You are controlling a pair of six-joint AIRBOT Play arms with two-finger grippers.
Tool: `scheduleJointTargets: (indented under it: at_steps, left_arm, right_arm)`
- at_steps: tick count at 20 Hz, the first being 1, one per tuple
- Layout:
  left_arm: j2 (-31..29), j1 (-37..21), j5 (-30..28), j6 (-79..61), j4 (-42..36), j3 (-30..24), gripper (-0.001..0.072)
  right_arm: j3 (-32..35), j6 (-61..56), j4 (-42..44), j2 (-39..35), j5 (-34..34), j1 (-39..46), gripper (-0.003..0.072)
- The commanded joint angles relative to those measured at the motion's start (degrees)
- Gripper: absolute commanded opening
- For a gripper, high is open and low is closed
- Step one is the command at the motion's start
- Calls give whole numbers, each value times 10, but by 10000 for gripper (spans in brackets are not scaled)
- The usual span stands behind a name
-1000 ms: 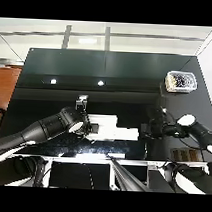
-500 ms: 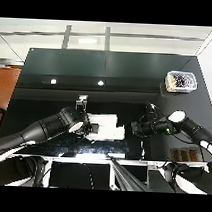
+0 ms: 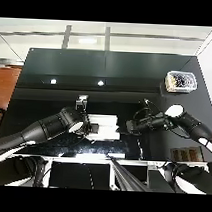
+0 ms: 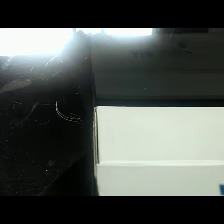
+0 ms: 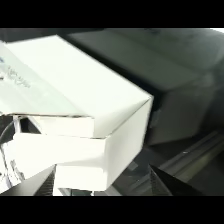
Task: Fold the box and place the chain.
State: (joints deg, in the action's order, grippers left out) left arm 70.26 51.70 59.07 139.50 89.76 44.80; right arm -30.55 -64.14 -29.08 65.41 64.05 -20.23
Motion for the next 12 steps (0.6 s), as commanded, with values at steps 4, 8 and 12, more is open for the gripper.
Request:
scheduleJointTargets:
  at_steps: [4,8,12]
  left_arm:
    - [0,0,0,0,-1,0,28]
    - [0,0,1,-3,-2,0,28]
    - [0,0,0,-3,4,0,28]
  right_arm:
    - [-7,-82,-1,0,-102,-88,471]
    - [-48,-216,-95,0,-162,-159,466]
    - [-107,-424,-274,0,-180,-223,466]
